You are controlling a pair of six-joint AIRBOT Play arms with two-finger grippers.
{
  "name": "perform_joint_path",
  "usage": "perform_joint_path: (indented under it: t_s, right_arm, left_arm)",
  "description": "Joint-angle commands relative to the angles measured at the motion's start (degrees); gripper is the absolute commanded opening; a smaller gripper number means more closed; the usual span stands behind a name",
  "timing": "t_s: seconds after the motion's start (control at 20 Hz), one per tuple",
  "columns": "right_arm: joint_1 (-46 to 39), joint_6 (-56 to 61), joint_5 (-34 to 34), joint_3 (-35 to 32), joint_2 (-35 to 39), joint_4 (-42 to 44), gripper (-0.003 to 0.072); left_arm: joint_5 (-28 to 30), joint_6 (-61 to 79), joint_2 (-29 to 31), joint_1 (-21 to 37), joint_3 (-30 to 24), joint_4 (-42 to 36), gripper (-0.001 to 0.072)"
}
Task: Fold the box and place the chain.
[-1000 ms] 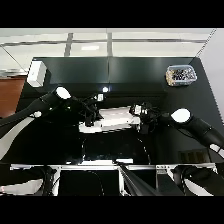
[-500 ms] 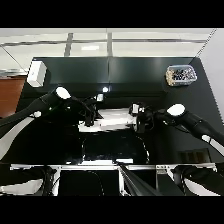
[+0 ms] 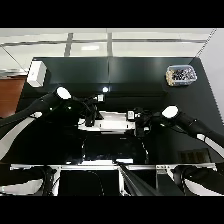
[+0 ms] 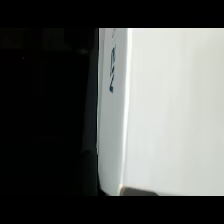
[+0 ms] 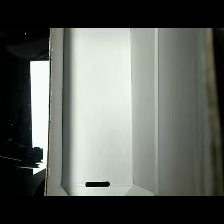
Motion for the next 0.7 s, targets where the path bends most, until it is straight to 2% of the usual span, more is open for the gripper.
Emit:
perform_joint_path:
  t_s: [0.0,0.3,0.65]
  right_arm:
    - [-0.70,0.87,-0.37,-0.07,-0.48,-0.96,0.0699]
    - [-0.68,0.00,-1.31,-0.02,-3.30,-0.92,0.0699]
    - [-0.35,0.00,-1.86,-0.02,-3.32,-0.92,0.0699]
  left_arm:
    - [0.02,-0.02,0.04,0.04,0.07,0.07,0.0026]
    - [0.00,-0.02,0.04,0.02,0.07,0.07,0.0026]
    - [0.00,-0.02,-0.02,0.02,0.07,0.07,0.0025]
